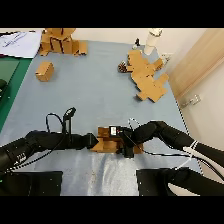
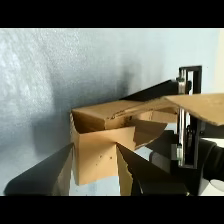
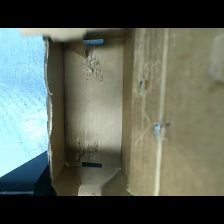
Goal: Fold the box.
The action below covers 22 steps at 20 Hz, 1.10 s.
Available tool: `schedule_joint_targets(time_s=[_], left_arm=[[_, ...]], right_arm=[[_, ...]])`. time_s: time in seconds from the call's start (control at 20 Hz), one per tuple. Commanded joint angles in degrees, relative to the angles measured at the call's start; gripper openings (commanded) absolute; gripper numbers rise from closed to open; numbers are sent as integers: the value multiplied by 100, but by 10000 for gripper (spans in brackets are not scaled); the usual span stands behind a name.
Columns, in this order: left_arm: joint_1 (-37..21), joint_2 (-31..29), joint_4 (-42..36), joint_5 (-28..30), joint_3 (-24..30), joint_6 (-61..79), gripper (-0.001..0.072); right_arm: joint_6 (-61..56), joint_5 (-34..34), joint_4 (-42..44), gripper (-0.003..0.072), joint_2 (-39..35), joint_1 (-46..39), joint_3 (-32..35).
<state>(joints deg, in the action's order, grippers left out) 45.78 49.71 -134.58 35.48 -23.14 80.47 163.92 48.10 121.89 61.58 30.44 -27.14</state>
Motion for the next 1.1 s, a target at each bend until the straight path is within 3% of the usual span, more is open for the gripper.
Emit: schedule_joint_targets(time_s=[0.0, 0.35, 0.75, 1.05], left_arm=[[343, 66, 457, -35, -57, -638, 418], [1073, 162, 2750, 269, -820, -2988, 418], [1390, 1202, 2881, 527, -1305, -3071, 419], [1390, 1587, 3713, 1025, -1908, -3661, 418]], right_arm=[[0, -2, 0, 340, 2, -2, 0], [0, -2, 0, 340, 2, -2, 0], [0, -2, 0, 339, 0, -2, 0], [0, -2, 0, 339, 2, -2, 0]])
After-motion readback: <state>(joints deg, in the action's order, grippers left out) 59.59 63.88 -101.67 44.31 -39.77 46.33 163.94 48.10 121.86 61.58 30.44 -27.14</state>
